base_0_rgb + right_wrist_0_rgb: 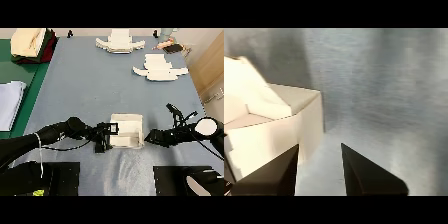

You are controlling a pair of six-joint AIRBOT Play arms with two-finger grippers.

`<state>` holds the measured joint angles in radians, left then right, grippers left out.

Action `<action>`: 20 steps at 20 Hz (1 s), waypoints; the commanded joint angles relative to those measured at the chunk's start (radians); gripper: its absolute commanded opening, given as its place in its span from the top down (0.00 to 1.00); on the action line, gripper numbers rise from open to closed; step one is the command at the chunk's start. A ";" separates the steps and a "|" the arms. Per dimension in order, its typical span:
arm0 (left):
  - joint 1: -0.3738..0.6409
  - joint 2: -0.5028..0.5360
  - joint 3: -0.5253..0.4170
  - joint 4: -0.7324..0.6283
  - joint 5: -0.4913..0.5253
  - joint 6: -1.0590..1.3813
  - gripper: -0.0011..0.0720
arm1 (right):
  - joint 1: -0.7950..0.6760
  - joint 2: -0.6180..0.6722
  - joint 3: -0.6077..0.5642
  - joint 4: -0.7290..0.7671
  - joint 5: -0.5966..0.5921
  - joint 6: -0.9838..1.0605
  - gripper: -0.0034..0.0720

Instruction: Fold the box.

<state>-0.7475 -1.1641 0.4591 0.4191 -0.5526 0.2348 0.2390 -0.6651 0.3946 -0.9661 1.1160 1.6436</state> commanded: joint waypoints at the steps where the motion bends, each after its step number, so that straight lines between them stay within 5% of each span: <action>1: 0.000 0.000 0.001 0.000 0.000 0.000 0.27 | 0.000 -0.014 -0.003 0.111 -0.048 -0.109 0.42; 9: 0.000 0.000 0.001 0.000 0.000 0.000 0.27 | 0.105 -0.056 -0.001 0.079 -0.137 -0.031 0.42; 15: 0.000 0.000 0.001 0.000 0.000 0.000 0.27 | 0.304 -0.217 0.085 -0.161 -0.198 0.228 0.49; 20: 0.000 0.000 0.001 0.000 0.000 0.000 0.27 | 0.500 -0.346 0.256 -0.463 -0.082 0.602 0.49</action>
<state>-0.7475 -1.1641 0.4591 0.4187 -0.5526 0.2348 0.6384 -0.9432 0.5671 -1.2308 0.9649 2.0060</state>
